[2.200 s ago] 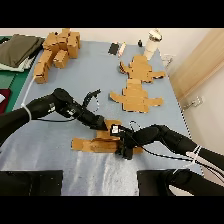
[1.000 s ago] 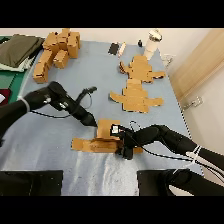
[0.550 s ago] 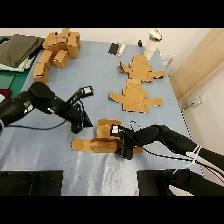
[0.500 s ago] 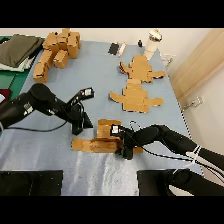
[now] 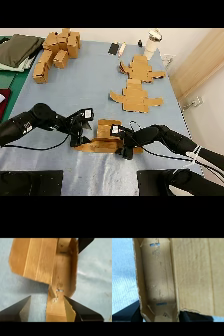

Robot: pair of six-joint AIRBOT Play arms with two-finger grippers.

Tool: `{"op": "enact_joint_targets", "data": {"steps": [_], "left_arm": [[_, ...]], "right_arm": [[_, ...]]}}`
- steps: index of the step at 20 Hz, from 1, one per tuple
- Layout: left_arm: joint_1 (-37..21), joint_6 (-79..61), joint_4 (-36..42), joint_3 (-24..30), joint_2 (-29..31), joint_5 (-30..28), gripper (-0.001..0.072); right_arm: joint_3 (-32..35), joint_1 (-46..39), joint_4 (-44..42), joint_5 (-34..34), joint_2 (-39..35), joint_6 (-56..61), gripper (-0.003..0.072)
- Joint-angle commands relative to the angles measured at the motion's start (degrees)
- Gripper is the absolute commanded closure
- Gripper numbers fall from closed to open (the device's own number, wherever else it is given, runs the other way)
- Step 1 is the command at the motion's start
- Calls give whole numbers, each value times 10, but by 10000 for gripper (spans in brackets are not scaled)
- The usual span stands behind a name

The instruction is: Fold the box.

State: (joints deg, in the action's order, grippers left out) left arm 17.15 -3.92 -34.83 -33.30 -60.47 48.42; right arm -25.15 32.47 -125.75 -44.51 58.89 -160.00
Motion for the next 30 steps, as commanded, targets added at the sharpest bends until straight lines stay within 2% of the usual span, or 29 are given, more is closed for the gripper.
{"op": "enact_joint_targets", "data": {"steps": [1,3,9,15,16,18,20,23,24,25,30], "left_arm": [[-19,-97,18,48,2,-33,82],[-19,-146,35,63,1,-33,83],[-17,-163,101,71,-6,-9,82],[15,-177,107,71,-41,-6,84],[19,-177,107,71,-44,-4,103],[25,-182,111,71,-49,-5,301],[25,-195,116,71,-50,-21,356],[25,-195,117,71,-50,-40,371],[26,-195,117,71,-51,-39,561],[29,-195,118,71,-52,-44,592],[36,-227,162,71,-53,-47,595]], "right_arm": [[0,0,0,0,0,0,156],[0,0,0,0,0,0,157],[0,0,0,0,0,0,157],[0,0,0,0,0,0,157],[0,0,0,0,0,0,156],[0,0,0,0,0,0,156],[0,0,0,0,0,0,156],[0,0,0,0,0,0,156],[0,0,0,0,0,0,156],[0,0,0,0,0,0,157],[0,0,0,0,0,0,156]]}}
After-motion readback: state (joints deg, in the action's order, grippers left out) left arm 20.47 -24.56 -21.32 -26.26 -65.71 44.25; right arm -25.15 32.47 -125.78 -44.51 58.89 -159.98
